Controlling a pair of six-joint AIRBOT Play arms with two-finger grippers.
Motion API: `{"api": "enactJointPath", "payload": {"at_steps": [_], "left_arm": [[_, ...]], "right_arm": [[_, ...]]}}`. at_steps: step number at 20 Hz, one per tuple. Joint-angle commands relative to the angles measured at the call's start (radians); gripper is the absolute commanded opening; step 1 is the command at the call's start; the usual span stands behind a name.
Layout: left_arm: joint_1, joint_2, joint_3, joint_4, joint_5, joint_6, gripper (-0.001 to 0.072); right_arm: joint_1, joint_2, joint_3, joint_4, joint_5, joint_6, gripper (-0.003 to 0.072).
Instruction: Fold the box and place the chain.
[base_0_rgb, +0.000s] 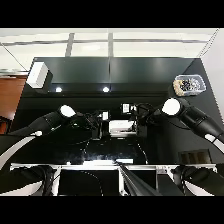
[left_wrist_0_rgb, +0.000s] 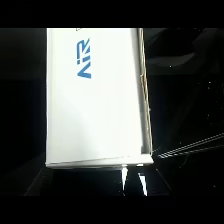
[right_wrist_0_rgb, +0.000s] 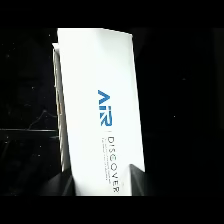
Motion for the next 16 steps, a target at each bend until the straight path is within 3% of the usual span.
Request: {"api": "enactJointPath", "payload": {"at_steps": [1, 15, 16], "left_arm": [[0.000, 0.000, 0.001, 0.000, 0.001, 0.002, 0.0397], [0.000, 0.000, 0.001, 0.000, 0.001, 0.002, 0.0398], [0.000, 0.000, 0.001, 0.000, 0.001, 0.002, 0.0397]], "right_arm": [[0.001, -0.001, -0.001, 0.000, 0.000, 0.000, 0.0267], [0.001, 0.000, -0.001, 0.000, 0.015, 0.017, 0.0280], [0.001, 0.000, -0.001, 0.000, 0.015, 0.024, 0.0394]]}}
